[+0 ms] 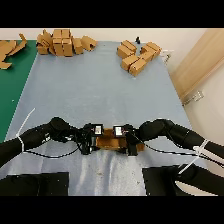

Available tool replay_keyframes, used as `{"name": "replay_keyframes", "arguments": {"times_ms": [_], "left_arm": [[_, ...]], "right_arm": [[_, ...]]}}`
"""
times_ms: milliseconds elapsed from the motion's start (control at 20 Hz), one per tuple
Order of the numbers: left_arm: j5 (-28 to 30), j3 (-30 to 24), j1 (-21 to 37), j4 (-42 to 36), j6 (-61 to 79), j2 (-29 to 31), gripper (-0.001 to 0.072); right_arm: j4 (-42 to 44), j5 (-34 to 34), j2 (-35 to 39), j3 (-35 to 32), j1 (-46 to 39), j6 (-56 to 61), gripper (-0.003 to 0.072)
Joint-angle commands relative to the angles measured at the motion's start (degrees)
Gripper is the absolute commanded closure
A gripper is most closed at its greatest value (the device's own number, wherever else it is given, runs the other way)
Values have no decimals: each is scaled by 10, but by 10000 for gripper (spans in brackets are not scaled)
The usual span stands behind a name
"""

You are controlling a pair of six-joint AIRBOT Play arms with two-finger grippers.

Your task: Fold the box.

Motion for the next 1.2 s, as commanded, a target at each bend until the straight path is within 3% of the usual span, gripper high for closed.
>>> {"name": "replay_keyframes", "arguments": {"times_ms": [0, 250, 550, 650, 900, 1150], "left_arm": [[0, 0, 0, 0, 0, 0, 185], [0, 0, 0, 0, 0, 0, 185], [0, 0, 0, 0, 0, 0, 185], [0, 0, 0, 0, 0, 0, 185], [0, 0, 0, 0, 0, 0, 185], [0, 0, 0, 0, 0, 0, 185]], "right_arm": [[-5, -18, 5, 1, -17, 0, -23], [-45, -34, 37, 0, -40, 21, -23], [-181, -103, 115, 0, -82, 303, -21], [-159, -153, 134, 0, -81, 407, -21], [-62, -266, 147, 0, -81, 465, -20], [35, -269, 147, 0, -81, 525, -20]]}}
